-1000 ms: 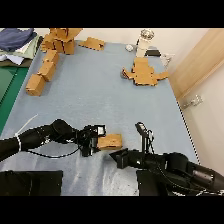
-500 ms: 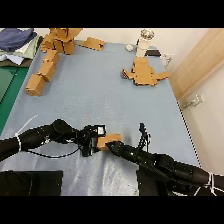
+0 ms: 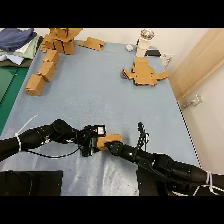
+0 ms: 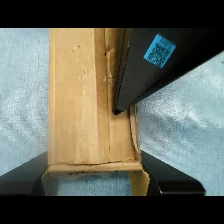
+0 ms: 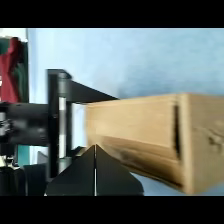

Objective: Fold the box.

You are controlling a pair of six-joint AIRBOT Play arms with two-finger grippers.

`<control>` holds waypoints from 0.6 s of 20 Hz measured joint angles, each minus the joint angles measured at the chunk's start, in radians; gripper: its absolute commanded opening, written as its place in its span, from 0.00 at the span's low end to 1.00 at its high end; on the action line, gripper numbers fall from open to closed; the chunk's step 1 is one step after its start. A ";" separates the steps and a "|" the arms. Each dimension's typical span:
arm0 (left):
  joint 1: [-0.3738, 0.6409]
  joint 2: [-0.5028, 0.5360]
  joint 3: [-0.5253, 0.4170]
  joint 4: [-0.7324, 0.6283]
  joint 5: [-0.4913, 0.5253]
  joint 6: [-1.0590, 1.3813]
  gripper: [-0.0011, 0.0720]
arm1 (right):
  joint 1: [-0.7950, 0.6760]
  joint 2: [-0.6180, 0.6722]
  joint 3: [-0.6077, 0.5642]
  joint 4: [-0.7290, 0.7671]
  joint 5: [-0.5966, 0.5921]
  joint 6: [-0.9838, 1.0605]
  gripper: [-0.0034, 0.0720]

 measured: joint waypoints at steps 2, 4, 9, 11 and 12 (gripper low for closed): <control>0.000 0.000 0.000 0.000 0.000 0.000 0.51 | 0.000 0.076 0.032 -0.072 -0.101 -0.002 0.05; 0.000 0.000 0.000 0.000 0.000 0.000 0.51 | -0.008 0.165 0.090 -0.170 -0.301 -0.005 0.05; 0.000 0.000 0.000 0.000 0.000 0.000 0.51 | -0.077 0.306 0.280 -0.518 -1.090 -0.008 0.05; 0.000 0.000 0.000 0.000 0.000 0.000 0.51 | -0.125 0.313 0.341 -0.633 -1.275 -0.008 0.05; 0.000 0.000 0.000 0.000 0.000 0.000 0.51 | -0.157 0.300 0.369 -0.670 -1.328 -0.008 0.05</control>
